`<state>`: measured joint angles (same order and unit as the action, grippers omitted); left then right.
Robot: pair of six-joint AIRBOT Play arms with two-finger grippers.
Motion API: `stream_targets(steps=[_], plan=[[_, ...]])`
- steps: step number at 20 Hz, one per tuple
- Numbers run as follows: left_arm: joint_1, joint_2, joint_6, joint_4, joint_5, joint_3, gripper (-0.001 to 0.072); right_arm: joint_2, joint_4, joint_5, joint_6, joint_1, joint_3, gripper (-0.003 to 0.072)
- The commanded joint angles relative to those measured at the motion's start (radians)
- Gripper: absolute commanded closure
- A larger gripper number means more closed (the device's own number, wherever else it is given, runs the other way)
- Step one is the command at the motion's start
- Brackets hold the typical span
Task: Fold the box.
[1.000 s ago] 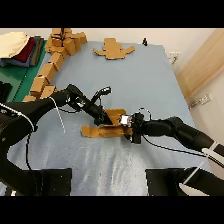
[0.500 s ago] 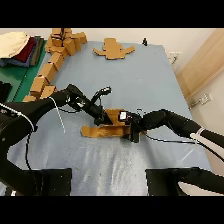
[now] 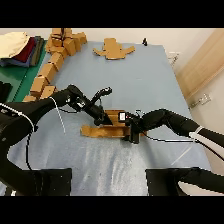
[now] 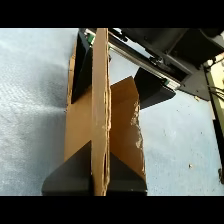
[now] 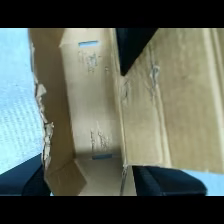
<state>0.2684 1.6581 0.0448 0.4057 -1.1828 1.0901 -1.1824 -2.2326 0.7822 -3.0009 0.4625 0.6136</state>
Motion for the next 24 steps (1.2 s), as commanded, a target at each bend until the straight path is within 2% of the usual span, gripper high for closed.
stream_targets(steps=[1,4,9,14,15,16,18,20,24], plan=[[-0.001,-0.001,0.000,-0.002,0.003,0.001,0.0698,-0.001,-0.001,0.042,0.002,0.001,0.000,-0.0030],[-0.001,-0.001,0.000,-0.002,0.003,0.001,0.0698,-0.001,-0.001,0.055,0.002,0.001,-0.001,-0.0029],[-0.001,-0.001,0.000,-0.002,0.003,0.001,0.0698,-0.003,-0.001,-0.026,0.002,0.001,-0.002,-0.0019],[-0.001,-0.001,0.000,-0.002,0.003,0.001,0.0698,-0.028,-0.001,-0.033,0.002,0.001,-0.002,-0.0017],[-0.001,-0.001,0.000,-0.002,0.003,0.001,0.0698,-0.027,-0.001,-0.033,0.002,0.001,-0.002,0.0008],[-0.001,-0.001,0.000,-0.002,0.003,0.001,0.0698,-0.027,-0.001,-0.032,0.002,0.001,-0.002,0.0068],[-0.001,-0.001,0.000,-0.002,0.003,0.001,0.0698,-0.027,-0.001,-0.032,0.002,0.001,-0.002,0.0069],[-0.001,-0.001,0.000,-0.002,0.003,0.001,0.0698,-0.027,0.000,-0.030,0.002,0.001,-0.002,0.0157],[-0.001,-0.001,0.000,-0.002,0.003,0.001,0.0698,-0.027,0.000,-0.030,0.002,0.001,-0.002,0.0170]])
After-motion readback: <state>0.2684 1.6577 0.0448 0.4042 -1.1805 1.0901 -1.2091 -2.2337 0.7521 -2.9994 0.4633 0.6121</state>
